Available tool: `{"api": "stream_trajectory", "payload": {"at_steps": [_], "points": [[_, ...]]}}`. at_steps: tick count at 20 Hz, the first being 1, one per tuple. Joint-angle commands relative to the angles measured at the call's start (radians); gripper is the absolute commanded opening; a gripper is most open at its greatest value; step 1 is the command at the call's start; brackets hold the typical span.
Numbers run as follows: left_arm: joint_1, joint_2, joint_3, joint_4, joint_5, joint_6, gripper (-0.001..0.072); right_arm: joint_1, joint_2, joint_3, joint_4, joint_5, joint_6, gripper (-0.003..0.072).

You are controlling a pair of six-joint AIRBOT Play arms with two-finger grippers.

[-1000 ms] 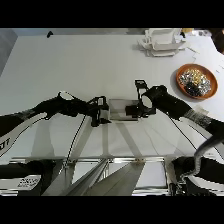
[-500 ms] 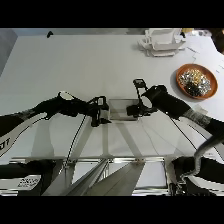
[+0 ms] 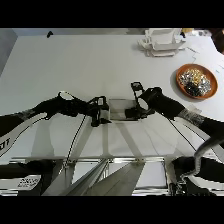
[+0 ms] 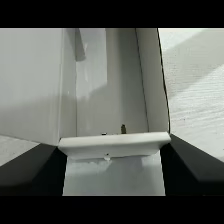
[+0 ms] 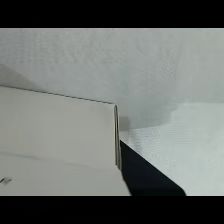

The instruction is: Fold the box and place the chain.

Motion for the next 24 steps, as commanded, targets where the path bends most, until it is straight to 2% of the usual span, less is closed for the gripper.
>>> {"api": "stream_trajectory", "payload": {"at_steps": [1, 4, 5, 6, 7, 11, 13, 15, 17, 19, 21, 23, 24], "points": [[0.000, 0.000, 0.000, 0.001, 0.000, 0.005, 0.0141, 0.002, -0.003, 0.001, 0.005, 0.008, -0.005, 0.0022], [0.000, 0.000, 0.000, 0.001, 0.000, 0.005, 0.0141, 0.002, -0.003, 0.001, 0.010, 0.005, -0.005, 0.0040], [0.000, 0.000, 0.000, 0.001, 0.000, 0.005, 0.0141, 0.002, -0.003, 0.001, 0.012, 0.005, -0.005, 0.0176], [0.000, 0.000, 0.000, 0.001, 0.000, 0.005, 0.0141, 0.002, -0.002, 0.001, 0.014, 0.006, -0.005, 0.0351], [0.000, 0.000, 0.000, 0.001, 0.000, 0.005, 0.0141, 0.001, 0.000, 0.001, 0.013, 0.009, -0.006, 0.0382], [0.000, 0.000, 0.000, 0.001, 0.000, 0.005, 0.0141, 0.001, 0.065, 0.001, 0.003, 0.028, -0.074, 0.0384], [0.000, 0.000, 0.000, 0.001, 0.000, 0.006, 0.0141, 0.001, 0.136, 0.001, 0.000, 0.032, -0.169, 0.0468], [0.000, 0.000, 0.000, 0.001, 0.000, 0.006, 0.0141, 0.000, 0.217, 0.001, 0.000, 0.076, -0.313, 0.0625], [0.000, 0.000, 0.000, 0.001, 0.000, 0.005, 0.0141, 0.000, 0.297, 0.002, -0.015, 0.121, -0.358, 0.0614], [0.000, 0.000, 0.000, 0.001, 0.000, 0.005, 0.0141, -0.023, 0.360, 0.008, 0.008, 0.124, -0.380, 0.0501], [0.000, 0.000, 0.000, 0.001, 0.000, 0.005, 0.0141, -0.087, 0.375, 0.055, 0.019, 0.158, -0.414, 0.0497], [0.000, 0.000, 0.000, 0.001, 0.000, 0.005, 0.0141, -0.192, 0.375, 0.112, 0.003, 0.151, -0.462, 0.0386], [0.000, 0.000, 0.000, 0.001, 0.000, 0.005, 0.0141, -0.261, 0.374, 0.138, -0.005, 0.131, -0.484, 0.0374]]}}
